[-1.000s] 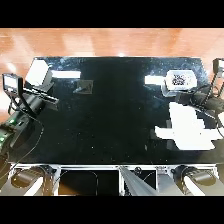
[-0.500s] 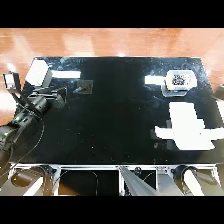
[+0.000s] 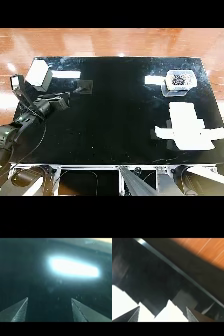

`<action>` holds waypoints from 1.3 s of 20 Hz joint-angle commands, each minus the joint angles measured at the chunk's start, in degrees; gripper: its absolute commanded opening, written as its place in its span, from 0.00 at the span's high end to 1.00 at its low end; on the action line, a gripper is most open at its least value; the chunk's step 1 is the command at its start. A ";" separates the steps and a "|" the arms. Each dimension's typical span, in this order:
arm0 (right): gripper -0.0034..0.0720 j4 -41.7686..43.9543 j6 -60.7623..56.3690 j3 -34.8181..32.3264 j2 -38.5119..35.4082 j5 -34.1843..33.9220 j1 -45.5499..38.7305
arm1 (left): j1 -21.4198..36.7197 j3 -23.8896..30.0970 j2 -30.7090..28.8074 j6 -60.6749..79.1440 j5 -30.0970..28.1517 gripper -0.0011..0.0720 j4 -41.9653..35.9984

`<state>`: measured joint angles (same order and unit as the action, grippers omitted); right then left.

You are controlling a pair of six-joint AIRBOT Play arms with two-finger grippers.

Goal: Fold the box and place the chain.

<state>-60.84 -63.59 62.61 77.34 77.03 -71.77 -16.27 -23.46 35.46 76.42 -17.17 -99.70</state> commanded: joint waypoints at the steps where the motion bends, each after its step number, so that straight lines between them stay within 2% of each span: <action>1: 0.00 2.12 5.20 5.38 10.86 14.95 -3.21 | 0.17 -0.04 0.17 -3.56 -3.21 0.13 -0.24; 2: 0.00 1.11 5.14 5.81 13.42 17.81 -2.75 | 0.20 -0.04 0.15 -3.56 -3.02 0.13 -0.22; 6: 0.00 -3.37 4.85 6.82 16.90 16.39 -0.72 | 0.17 -0.04 0.15 -3.37 -1.99 0.13 -0.22; 11: 0.00 -2.67 5.88 7.52 19.87 20.50 1.84 | 0.17 -0.04 0.20 -3.37 0.50 0.13 1.27; 21: 0.00 -6.58 5.92 7.23 22.03 22.21 9.11 | 0.17 -0.04 0.20 -3.41 1.57 0.13 1.22; 22: 0.04 -6.91 5.95 7.23 22.03 22.69 9.29 | 0.17 -0.04 0.20 -3.41 1.57 0.13 1.22; 23: 0.35 -6.97 5.92 7.23 22.03 23.10 9.27 | 0.17 -0.04 0.20 -3.41 1.57 0.13 1.22; 24: 0.61 -6.97 5.97 7.21 22.03 23.28 9.27 | 0.17 -0.04 0.20 -3.41 1.57 0.13 1.22; 25: 0.95 -6.97 6.51 7.06 22.03 24.15 9.29 | 0.17 -0.04 0.20 -3.41 1.57 0.13 1.20; 26: 0.92 -6.86 7.28 6.78 22.03 24.98 9.29 | 0.17 -0.04 0.20 -3.41 1.57 0.13 1.20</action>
<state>-67.26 -57.47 69.69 99.31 100.36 -62.85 -16.14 -23.46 35.64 73.03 -15.62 -98.43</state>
